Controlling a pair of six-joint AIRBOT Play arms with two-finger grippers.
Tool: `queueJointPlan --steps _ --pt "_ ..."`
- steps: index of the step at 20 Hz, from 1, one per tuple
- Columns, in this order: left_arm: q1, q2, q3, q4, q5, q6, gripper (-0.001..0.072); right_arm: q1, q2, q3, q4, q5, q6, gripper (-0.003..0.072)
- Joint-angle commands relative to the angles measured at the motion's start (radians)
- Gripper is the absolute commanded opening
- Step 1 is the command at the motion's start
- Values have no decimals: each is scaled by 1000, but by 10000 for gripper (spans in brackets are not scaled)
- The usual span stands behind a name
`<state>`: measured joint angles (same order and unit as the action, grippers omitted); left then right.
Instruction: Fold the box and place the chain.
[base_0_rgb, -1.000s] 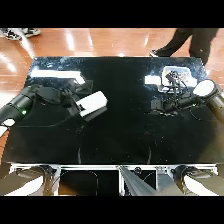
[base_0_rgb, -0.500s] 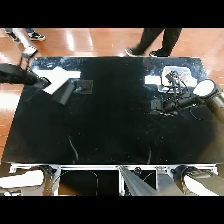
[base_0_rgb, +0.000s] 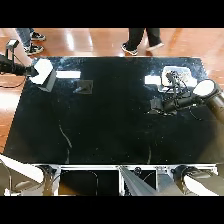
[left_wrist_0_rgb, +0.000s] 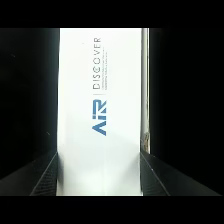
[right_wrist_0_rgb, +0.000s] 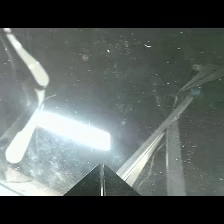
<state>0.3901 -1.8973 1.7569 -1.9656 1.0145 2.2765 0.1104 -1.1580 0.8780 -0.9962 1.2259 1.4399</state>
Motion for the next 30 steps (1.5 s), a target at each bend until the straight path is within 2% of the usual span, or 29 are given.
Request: queueJointPlan --steps 1,2,5,6,11,13,14,16,18,20,23,25,28,30 --pt "9 -53 82 7 27 -30 27 6 0 0 20 -2 0 33" --pt "9 -53 89 7 25 -31 75 8 0 0 21 0 1 33" --pt "8 -53 97 7 30 -60 577 8 0 0 20 1 0 33" --pt "8 -53 97 14 35 -65 618 8 0 0 21 1 0 33" --pt "7 -51 120 93 94 -148 619 8 0 0 21 2 0 33" --pt "3 -50 188 88 141 -243 619 7 0 8 15 2 -18 33" --pt "0 -43 238 76 206 -300 616 -2 0 40 -33 13 -50 33" --pt "-16 9 262 23 291 -499 602 -40 0 187 -152 39 -14 33" --pt "-66 80 251 -7 365 -517 585 -58 0 355 -193 38 27 33" --pt "-141 174 205 -26 373 -523 585 -51 0 479 -243 93 19 33" --pt "-302 348 62 -22 373 -522 585 -46 6 518 -330 276 38 34" --pt "-417 512 -118 6 313 -525 585 -46 17 513 -349 363 39 33" --pt "-556 819 -477 18 190 -568 585 -46 100 460 -386 331 59 33" --pt "-621 987 -690 20 178 -614 585 -46 206 325 -435 251 112 33"
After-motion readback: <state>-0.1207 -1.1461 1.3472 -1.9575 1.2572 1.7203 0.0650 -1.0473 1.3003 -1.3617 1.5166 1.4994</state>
